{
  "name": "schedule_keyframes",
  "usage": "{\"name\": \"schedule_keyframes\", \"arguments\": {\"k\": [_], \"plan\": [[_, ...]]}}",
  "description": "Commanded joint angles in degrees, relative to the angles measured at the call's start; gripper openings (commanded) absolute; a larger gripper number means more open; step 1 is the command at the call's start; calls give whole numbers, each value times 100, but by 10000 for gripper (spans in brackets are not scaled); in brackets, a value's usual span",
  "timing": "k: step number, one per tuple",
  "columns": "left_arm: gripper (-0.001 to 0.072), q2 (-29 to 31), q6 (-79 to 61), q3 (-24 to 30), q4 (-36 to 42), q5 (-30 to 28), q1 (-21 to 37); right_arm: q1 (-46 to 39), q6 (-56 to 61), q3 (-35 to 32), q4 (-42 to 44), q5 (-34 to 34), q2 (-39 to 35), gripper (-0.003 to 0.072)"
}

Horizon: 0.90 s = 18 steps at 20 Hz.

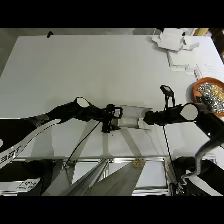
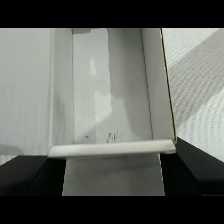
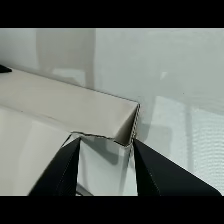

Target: Fold the box and place the chain.

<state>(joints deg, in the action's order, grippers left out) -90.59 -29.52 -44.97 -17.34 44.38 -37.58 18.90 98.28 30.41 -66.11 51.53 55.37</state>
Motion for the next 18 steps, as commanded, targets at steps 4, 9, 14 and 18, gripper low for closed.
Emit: {"name": "schedule_keyframes", "arguments": {"k": [4, 9, 14, 18], "plan": [[504, 0, 0, -2, -2, 0, -2, 629, 774, 323, -483, 33, 398, 409], [504, 0, 0, -2, -4, 2, -2, 1062, 1563, 442, -979, 149, 778, 409], [504, 0, 0, -2, -2, 0, -2, 1259, 2135, 588, -1502, 328, 935, 408], [504, 0, 0, -2, -2, 0, -2, 1259, 2146, 772, -1663, 522, 935, 408]]}}
